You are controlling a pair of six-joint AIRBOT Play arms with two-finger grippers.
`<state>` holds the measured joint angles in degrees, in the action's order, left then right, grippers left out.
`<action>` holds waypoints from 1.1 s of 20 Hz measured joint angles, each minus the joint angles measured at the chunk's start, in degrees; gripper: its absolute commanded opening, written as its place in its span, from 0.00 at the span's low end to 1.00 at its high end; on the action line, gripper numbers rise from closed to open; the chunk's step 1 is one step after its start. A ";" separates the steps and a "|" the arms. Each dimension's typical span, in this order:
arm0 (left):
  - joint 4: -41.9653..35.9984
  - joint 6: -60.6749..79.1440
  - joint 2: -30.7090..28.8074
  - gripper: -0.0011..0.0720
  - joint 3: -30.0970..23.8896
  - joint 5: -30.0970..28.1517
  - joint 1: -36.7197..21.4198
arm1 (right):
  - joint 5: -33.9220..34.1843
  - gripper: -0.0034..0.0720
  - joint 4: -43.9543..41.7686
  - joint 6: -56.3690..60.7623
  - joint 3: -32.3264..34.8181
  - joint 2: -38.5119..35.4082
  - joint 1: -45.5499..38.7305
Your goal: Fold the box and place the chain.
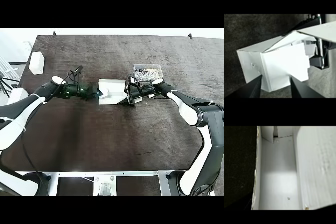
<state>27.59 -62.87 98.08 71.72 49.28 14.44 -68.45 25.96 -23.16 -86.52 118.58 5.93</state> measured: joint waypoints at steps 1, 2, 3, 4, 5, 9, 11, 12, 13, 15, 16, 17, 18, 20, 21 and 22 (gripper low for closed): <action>1.75 -1.68 0.00 0.59 0.79 0.02 0.37 | -0.02 0.63 0.00 0.00 0.00 0.00 0.00; 3.37 -3.26 0.02 0.59 1.51 0.02 0.70 | -0.02 0.62 0.00 0.02 0.00 0.00 0.00; 5.09 -4.90 0.02 0.59 2.25 0.09 1.05 | 0.00 0.62 0.00 0.02 0.00 0.00 0.00; 6.67 -6.51 0.02 0.59 2.89 0.15 1.38 | 0.00 0.62 0.00 0.02 0.00 0.00 0.00; 8.41 -8.22 0.04 0.59 3.52 0.24 1.70 | 0.00 0.62 0.00 0.00 0.00 0.00 0.00; 14.86 -15.04 0.04 0.59 5.70 0.72 2.99 | 0.00 0.63 0.00 0.00 0.00 0.00 0.00; 17.53 -17.70 0.04 0.59 6.43 0.90 3.67 | 0.00 0.63 0.00 0.00 0.00 0.00 0.00; 18.49 -18.60 0.02 0.59 6.64 0.92 3.91 | 0.00 0.62 0.00 -0.02 0.00 0.00 0.00; 19.17 -19.32 0.04 0.59 6.80 0.92 4.11 | 0.00 0.62 0.00 -0.02 0.00 0.00 0.00; 20.06 -20.37 0.02 0.59 6.95 0.76 4.33 | 0.00 0.62 0.00 -0.02 0.00 0.00 0.00; 20.44 -20.70 0.04 0.60 7.02 0.46 4.42 | 0.00 0.62 0.00 -0.02 0.00 0.00 0.00; 20.65 -20.98 0.04 0.60 7.06 0.24 4.46 | 0.00 0.62 0.00 -0.02 0.00 0.00 0.00; 20.87 -21.14 0.04 0.60 7.08 -0.15 4.48 | 0.00 0.62 0.00 -0.02 0.00 0.00 0.00; 21.14 -21.51 0.04 0.60 7.13 -0.70 4.52 | 0.00 0.62 0.00 -0.02 0.00 0.00 0.00; 21.33 -21.75 0.04 0.60 7.13 -0.96 4.55 | 0.00 0.63 0.00 -0.02 0.00 0.00 0.00; 21.46 -21.97 0.04 0.60 7.13 -1.18 4.55 | 0.00 0.62 0.00 -0.02 0.00 0.00 0.00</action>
